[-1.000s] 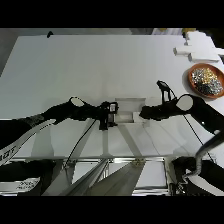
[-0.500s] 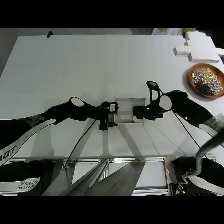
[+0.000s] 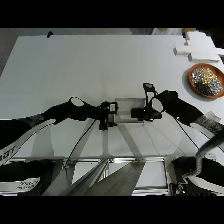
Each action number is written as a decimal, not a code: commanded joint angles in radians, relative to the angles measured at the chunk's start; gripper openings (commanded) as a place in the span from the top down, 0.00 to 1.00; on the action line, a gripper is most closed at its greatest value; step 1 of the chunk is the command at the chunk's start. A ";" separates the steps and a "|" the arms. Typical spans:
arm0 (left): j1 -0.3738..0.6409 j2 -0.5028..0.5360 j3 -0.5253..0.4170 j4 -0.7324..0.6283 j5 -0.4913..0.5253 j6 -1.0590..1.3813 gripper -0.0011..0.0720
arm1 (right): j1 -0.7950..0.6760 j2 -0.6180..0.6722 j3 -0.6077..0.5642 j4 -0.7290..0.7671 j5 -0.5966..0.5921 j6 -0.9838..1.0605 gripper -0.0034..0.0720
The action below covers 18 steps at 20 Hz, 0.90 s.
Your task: Fold the box and place the chain.
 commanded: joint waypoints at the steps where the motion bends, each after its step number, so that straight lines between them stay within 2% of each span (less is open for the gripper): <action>1: 0.000 0.000 0.000 0.000 0.001 0.000 0.89 | 0.005 -0.004 0.002 -0.007 -0.007 0.006 0.78; 3: 0.000 0.000 0.000 0.000 0.001 0.000 0.89 | 0.005 -0.004 0.002 -0.008 -0.006 0.006 0.86; 4: 0.000 0.000 0.000 0.000 0.001 0.000 0.89 | 0.005 -0.004 0.002 -0.008 -0.006 0.006 0.93; 7: 0.000 0.000 0.000 0.000 0.001 0.000 0.89 | 0.005 -0.004 0.002 -0.014 -0.002 0.006 0.93; 8: 0.000 0.000 0.000 0.000 0.001 0.000 0.89 | 0.005 -0.004 0.002 -0.019 -0.002 0.006 0.92; 10: 0.000 0.000 0.000 0.000 0.001 0.000 0.89 | 0.005 -0.004 0.002 -0.022 -0.002 0.006 0.75; 13: 0.000 0.000 0.000 0.000 0.001 0.000 0.89 | 0.005 -0.004 0.003 -0.053 0.017 0.006 0.62; 18: 0.000 0.000 0.000 0.000 0.001 0.000 0.89 | 0.005 -0.003 0.072 -0.131 0.076 0.006 0.59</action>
